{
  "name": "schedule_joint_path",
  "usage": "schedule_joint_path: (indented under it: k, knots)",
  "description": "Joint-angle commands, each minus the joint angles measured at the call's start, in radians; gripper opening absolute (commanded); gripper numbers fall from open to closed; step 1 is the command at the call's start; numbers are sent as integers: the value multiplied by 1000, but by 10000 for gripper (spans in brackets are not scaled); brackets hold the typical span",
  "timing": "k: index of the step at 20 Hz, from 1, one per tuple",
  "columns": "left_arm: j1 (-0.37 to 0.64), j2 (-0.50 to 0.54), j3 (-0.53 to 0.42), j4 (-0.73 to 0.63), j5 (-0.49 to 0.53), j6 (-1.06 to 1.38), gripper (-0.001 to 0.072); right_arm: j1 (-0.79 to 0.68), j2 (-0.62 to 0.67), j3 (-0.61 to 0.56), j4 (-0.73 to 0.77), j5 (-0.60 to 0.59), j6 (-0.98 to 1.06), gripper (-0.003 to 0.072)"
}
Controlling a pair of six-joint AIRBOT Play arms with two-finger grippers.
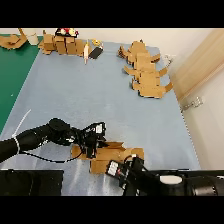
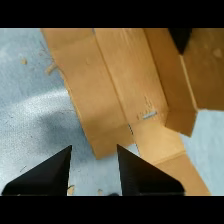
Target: Fold the box.
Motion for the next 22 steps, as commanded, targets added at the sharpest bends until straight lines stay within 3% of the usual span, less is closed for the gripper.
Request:
schedule_joint_path:
  k: [1, 9, 22]
  knots:
    - [-1, 0, 1, 0, -1, 0, 12, 96, -54, -27, -119, 73, 53, 423]
    - [-1, 0, 1, 0, -5, 0, 13, 96, -261, -26, -138, 139, 55, 448]
    - [-1, 0, 1, 0, -5, 0, 13, 93, -272, -25, -314, 103, 74, 447]
